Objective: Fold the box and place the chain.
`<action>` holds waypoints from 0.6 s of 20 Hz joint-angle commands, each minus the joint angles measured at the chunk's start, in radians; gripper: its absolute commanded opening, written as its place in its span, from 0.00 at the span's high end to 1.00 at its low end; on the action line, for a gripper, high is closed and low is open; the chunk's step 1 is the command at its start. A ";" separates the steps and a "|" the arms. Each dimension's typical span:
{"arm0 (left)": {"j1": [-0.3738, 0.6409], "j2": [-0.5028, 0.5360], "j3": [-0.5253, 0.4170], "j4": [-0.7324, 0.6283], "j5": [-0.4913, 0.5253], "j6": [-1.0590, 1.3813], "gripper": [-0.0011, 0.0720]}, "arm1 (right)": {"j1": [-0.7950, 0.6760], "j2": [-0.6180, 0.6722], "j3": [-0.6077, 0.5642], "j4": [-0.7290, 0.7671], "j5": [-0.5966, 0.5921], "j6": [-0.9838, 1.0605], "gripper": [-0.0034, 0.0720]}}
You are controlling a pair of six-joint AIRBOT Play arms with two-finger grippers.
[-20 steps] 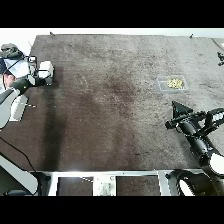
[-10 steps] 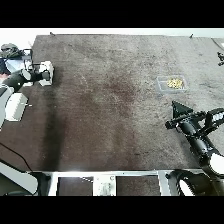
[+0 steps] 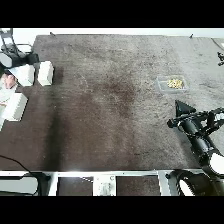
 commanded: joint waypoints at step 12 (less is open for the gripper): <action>-0.191 0.848 -0.739 -0.200 0.526 0.277 0.97 | 0.000 0.000 0.000 0.000 -0.011 0.000 0.97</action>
